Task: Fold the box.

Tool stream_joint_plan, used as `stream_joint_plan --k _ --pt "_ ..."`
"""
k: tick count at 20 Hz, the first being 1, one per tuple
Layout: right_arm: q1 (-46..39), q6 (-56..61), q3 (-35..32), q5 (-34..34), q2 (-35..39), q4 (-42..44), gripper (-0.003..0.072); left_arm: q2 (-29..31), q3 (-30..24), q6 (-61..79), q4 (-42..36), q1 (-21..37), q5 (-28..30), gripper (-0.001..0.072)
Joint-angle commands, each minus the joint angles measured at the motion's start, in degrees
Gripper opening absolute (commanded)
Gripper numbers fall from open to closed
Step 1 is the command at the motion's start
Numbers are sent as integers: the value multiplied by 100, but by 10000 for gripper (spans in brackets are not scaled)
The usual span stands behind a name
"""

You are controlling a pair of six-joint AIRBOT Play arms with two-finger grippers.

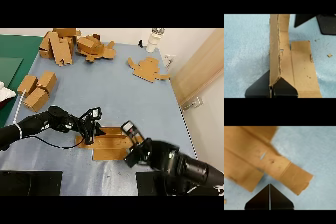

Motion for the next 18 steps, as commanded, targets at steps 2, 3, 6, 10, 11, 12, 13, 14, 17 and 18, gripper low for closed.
stream_joint_plan --k 2,3,6,10,11,12,13,14,17,18 --pt "2190 1375 -11 728 -2 -667 5 2 7 -7 -13 0 -2 15" --pt "2570 1386 -35 702 -2 -706 8 0 7 -4 -26 0 -2 15" --pt "2898 1379 -229 621 -7 -828 305 0 7 -4 -24 0 -2 15" --pt "2826 1285 -380 -46 -66 -1257 305 0 7 -4 -26 -2 -9 15" --pt "2782 1209 -385 -249 -131 -1287 305 0 7 -4 -24 0 -7 15" --pt "2750 1143 -404 -393 -223 -1320 305 0 7 -4 -26 -2 -4 15" --pt "2747 1078 -424 -501 -356 -1342 305 0 7 -2 -26 -2 0 15" --pt "2750 1067 -448 -544 -492 -1335 305 0 7 -4 -26 -2 -2 15" --pt "2750 1060 -455 -610 -918 -1344 305 0 7 -4 -26 -2 -4 15" --pt "2750 1019 -457 -697 -1021 -1346 305 0 7 -4 -26 -2 -2 15"
